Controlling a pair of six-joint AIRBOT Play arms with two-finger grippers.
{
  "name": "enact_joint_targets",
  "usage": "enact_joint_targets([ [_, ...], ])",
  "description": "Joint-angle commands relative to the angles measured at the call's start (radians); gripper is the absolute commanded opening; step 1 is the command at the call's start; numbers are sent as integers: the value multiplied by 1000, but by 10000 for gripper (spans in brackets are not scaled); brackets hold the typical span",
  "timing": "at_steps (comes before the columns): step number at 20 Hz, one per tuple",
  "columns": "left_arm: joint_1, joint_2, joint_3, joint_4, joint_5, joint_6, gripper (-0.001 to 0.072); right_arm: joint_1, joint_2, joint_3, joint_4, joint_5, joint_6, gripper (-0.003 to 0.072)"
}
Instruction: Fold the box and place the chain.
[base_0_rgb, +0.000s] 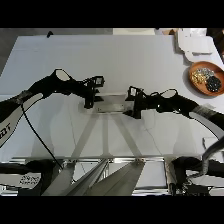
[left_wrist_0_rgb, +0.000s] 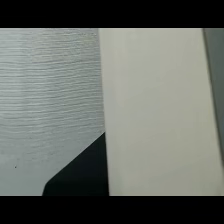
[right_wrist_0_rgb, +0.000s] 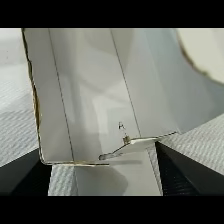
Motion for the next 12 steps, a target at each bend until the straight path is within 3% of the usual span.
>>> enact_joint_targets([
  [1, 0, -1, 0, -1, 0, -1, 12, -3, 14, 2, -37, -8, 61, 688],
  [12, 0, -1, 0, 0, 0, 0, 12, -9, 13, 85, -109, -3, 42, 688],
])
